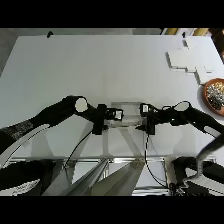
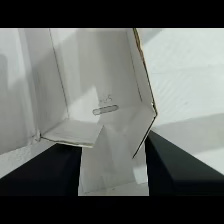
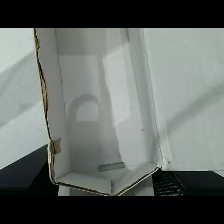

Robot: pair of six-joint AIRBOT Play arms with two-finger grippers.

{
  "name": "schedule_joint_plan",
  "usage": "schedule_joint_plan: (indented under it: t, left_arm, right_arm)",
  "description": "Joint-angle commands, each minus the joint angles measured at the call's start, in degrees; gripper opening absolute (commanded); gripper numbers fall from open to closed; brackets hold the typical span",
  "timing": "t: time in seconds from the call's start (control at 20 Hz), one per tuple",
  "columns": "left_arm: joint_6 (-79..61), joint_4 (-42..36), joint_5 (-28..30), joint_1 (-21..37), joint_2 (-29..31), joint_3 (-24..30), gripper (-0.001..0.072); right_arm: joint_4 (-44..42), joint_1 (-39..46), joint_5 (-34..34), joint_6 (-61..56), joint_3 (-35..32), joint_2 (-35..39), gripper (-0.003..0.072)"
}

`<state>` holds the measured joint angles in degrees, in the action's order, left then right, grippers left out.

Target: Fold the box and place the chain.

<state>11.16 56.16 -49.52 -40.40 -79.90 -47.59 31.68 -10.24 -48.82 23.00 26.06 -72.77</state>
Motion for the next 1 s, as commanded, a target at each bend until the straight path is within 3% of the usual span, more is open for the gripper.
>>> schedule_joint_plan:
  t: [0.0,0.05,0.25,0.4,0.55,0.9,0.95]
  left_arm:
    - [0.9,-0.3,1.2,-0.2,0.0,0.0,0.0390]
    - [0.9,-0.2,2.3,-0.2,0.0,0.0,0.0387]
    - [0.8,-0.2,5.3,-0.2,0.0,0.0,0.0261]
    - [0.8,-0.2,5.6,-0.8,-0.1,0.0,0.0250]
    - [0.8,-0.7,7.8,-1.8,-0.9,0.0,0.0152]
    - [0.8,-2.9,10.5,-3.7,-1.8,0.0,0.0156]
    - [0.8,-2.8,10.3,-3.7,-1.8,0.0,0.0192]
  right_arm:
    - [0.0,0.0,0.0,0.0,0.0,0.0,0.0415]
    - [0.0,0.0,0.0,0.0,0.0,0.0,0.0415]
    - [0.0,0.0,0.0,0.0,0.0,0.0,0.0415]
    - [0.0,0.0,0.0,0.0,0.0,0.0,0.0415]
    - [0.0,0.0,0.0,0.0,0.0,0.0,0.0415]
    - [0.0,0.0,0.0,0.0,0.0,0.0,0.0415]
    - [0.0,0.0,0.0,0.0,0.0,0.0,0.0415]
